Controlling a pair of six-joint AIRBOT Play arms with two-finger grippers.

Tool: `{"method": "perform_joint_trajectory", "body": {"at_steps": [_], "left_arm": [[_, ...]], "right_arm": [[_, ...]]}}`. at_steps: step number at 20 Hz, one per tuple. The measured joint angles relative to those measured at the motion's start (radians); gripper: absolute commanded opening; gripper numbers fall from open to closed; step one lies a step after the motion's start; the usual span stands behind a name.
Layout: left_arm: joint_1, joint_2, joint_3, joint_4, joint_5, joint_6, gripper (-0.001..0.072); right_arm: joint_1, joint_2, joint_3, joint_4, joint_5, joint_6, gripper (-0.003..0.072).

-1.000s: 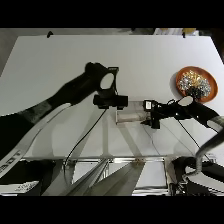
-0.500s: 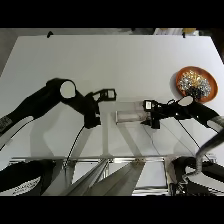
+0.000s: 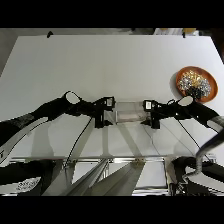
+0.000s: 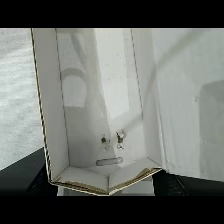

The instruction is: Fold the box and place the chain.

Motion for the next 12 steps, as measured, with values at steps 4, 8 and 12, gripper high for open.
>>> {"method": "perform_joint_trajectory", "body": {"at_steps": [4, 8, 12], "left_arm": [[-0.023, -0.034, -0.005, -0.065, 0.034, 0.039, 0.0705], [-0.042, -0.048, -0.006, -0.096, 0.046, 0.073, 0.0705], [-0.054, -0.051, -0.006, -0.119, 0.051, 0.091, 0.0705]], "right_arm": [[0.0, 0.0, 0.0, 0.0, 0.0, 0.0, 0.0412], [0.0, 0.0, 0.0, 0.0, 0.0, 0.0, 0.0412], [0.0, 0.0, 0.0, 0.0, 0.0, 0.0, 0.0412]]}}
